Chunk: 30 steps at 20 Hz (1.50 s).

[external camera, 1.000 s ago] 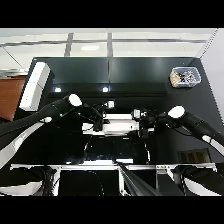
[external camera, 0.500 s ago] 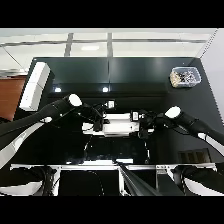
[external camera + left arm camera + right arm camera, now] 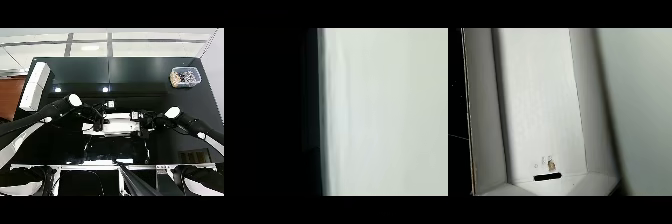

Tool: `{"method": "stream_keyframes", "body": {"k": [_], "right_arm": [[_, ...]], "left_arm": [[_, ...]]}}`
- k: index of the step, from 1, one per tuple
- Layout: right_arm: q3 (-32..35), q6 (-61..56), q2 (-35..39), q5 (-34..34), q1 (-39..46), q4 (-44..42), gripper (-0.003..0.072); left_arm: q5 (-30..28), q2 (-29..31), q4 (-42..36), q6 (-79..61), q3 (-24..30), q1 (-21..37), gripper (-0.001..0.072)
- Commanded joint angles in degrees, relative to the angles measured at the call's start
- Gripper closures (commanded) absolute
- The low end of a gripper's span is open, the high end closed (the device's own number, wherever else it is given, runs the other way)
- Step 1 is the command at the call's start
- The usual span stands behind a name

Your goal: Fold the box and place the chain.

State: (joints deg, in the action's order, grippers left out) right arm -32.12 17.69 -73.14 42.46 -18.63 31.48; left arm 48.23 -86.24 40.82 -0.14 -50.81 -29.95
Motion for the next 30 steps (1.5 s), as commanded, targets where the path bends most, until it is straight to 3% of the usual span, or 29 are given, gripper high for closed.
{"method": "stream_keyframes", "body": {"k": [1, 15, 17, 18, 19, 22, 23, 26, 28, 30], "right_arm": [[0.00, -0.50, -0.11, -0.11, -0.09, 0.55, 0.0014], [0.00, -1.60, -0.31, -0.74, -1.73, 3.08, 0.0015], [-0.02, -1.60, -0.31, -0.72, -1.73, 3.08, 0.0216], [0.00, -1.60, -0.31, -0.72, -1.73, 3.08, 0.0217], [0.00, -1.60, -0.31, -0.72, -1.73, 3.08, 0.0216], [0.00, -1.60, -0.31, -0.72, -1.73, 3.08, 0.0224], [0.00, -1.60, -0.31, -0.72, -1.73, 3.08, 0.0224], [0.00, -1.60, -0.31, -0.68, -1.73, 3.10, 0.0273], [0.00, -1.60, -0.31, -0.68, -1.73, 3.10, 0.0273], [0.00, -1.53, -0.31, -0.48, -1.73, 3.15, 0.0623]], "left_arm": [[0.04, 0.00, 0.04, -0.04, -0.02, -0.02, 0.0683], [-0.02, 0.00, 0.04, -0.07, -0.02, 0.00, 0.0683], [0.00, 0.00, 0.04, -0.04, -0.02, 0.00, 0.0682], [0.07, 0.00, 0.07, 0.02, -0.02, 0.00, 0.0682], [0.33, 0.09, 0.13, 0.79, -0.02, 0.00, 0.0640], [0.28, 2.82, 2.36, 4.39, -0.09, 0.26, 0.0122], [0.31, 4.83, 4.26, 7.85, -0.09, 0.68, 0.0013], [2.51, 12.39, 15.69, 23.56, -0.07, 2.56, 0.0010], [8.83, 16.48, 21.62, 34.42, -0.04, 4.39, 0.0017], [18.56, 17.29, 20.94, 40.92, 0.02, 6.08, 0.0094]]}}
